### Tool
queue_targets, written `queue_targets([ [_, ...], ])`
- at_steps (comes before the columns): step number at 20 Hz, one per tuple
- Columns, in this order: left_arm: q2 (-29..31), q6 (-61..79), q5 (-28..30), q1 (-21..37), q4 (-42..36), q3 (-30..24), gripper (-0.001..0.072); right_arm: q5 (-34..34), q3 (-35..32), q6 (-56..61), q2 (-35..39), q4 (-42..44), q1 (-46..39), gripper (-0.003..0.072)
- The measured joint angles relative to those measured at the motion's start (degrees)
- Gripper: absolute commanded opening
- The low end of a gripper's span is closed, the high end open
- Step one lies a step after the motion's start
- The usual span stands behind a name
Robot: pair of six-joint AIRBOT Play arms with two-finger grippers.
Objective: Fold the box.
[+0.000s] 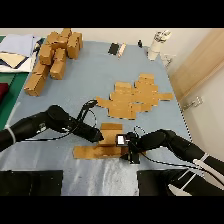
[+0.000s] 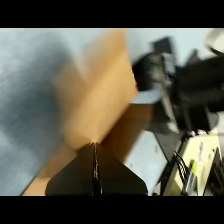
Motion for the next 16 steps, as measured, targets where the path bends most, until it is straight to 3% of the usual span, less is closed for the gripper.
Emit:
queue_targets([
  [4, 9.92, 12.63, -8.96, 3.45, -0.87, -0.57, 0.0012, 0.0, 0.0, 0.0, 0.0, 0.0, 0.0, 0.0502],
  [5, 12.28, 15.21, -10.69, 3.89, 0.39, -0.81, 0.0045, 0.0, 0.0, 0.0, 0.0, 0.0, 0.0, 0.0502],
  [6, 14.25, 17.42, -11.93, 4.48, 1.01, -1.31, 0.0398, 0.0, 0.0, 0.0, 0.0, 0.0, 0.0, 0.0502],
  [7, 16.31, 19.41, -12.5, 5.42, 1.73, -2.36, 0.0702, 0.0, 0.0, 0.0, 0.0, 0.0, 0.0, 0.0502],
  [12, 23.56, 31.95, -5.33, 8.85, 3.17, -13.09, 0.0704, 0.0, 0.0, 0.0, 0.0, 0.0, 0.0, 0.0502],
  [16, 25.59, 44.74, 2.16, 6.71, 3.28, -20.22, 0.0704, 0.0, 0.0, -0.02, 0.0, -0.02, 0.0, 0.0502],
])
